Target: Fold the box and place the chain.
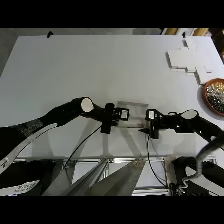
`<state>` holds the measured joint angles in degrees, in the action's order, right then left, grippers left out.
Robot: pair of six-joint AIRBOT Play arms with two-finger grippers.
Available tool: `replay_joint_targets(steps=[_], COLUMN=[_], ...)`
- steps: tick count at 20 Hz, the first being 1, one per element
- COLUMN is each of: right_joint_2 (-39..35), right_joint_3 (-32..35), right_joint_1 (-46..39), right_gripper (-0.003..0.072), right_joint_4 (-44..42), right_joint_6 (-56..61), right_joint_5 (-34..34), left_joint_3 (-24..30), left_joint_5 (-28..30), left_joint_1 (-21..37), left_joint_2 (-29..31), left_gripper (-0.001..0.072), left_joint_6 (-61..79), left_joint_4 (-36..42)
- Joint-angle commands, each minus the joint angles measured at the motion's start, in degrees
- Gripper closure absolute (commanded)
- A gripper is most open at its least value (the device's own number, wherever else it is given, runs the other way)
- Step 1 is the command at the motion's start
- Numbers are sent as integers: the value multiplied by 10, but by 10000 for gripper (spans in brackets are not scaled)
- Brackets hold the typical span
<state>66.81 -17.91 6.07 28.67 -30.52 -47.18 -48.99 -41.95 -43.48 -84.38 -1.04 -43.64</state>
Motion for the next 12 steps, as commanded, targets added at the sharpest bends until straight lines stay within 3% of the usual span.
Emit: replay_joint_targets(steps=[1, 2, 4, 5, 7, 8, 11, 12], right_joint_2=[0, 0, 0, 0, 0, 0, 0, 0], right_joint_3=[0, 0, 0, 0, 0, 0, 0, 0], right_joint_1=[0, 0, 0, 0, 0, 0, 0, 0], right_gripper=[280, 280, 280, 280, 280, 280, 280, 280], right_joint_4=[0, 0, 0, 0, 0, 0, 0, 0], right_joint_6=[0, 0, 0, 0, 0, 0, 0, 0], right_joint_5=[0, 0, 0, 0, 0, 0, 0, 0], left_joint_3=[0, 0, 0, 0, 0, 0, 0, 0], left_joint_5=[15, 20, 30, 30, 30, 24, -1, -14], left_joint_1=[-17, -19, -20, -20, -19, -19, -13, -10], left_joint_2=[-14, -15, -15, -15, -15, -12, 17, 33], left_gripper=[541, 461, 227, 183, 189, 252, 633, 686], left_joint_6=[0, 0, -1, -1, -5, -6, -84, -129], left_joint_4=[12, 12, 12, 12, 12, 12, -15, -39])
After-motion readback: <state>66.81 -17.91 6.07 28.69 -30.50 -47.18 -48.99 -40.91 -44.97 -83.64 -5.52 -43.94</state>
